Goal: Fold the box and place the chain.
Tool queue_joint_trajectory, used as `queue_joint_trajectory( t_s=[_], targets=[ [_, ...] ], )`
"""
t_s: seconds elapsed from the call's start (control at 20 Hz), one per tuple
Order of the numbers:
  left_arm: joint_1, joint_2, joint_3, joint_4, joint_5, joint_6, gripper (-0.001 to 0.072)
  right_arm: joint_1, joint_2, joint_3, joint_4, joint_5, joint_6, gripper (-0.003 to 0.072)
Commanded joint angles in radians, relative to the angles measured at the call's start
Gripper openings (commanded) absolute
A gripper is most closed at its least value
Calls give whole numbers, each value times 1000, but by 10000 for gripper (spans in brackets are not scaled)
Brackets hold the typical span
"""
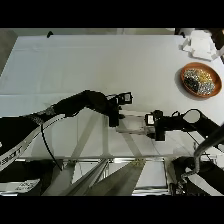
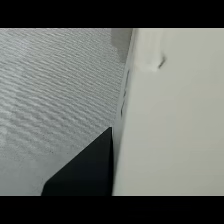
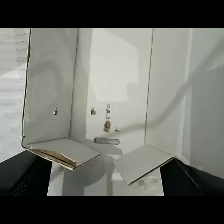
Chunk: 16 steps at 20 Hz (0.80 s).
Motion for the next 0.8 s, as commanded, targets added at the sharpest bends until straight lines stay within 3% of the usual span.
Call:
queue_joint_trajectory(
  t_s=[0.0,0.75],
  targets=[
    [1,0,1,-2,-3,0,13,0,-16,0,40,-8,2,667],
    [1,0,0,-1,-3,0,13,1,-106,34,126,-31,-51,666]
  ],
)
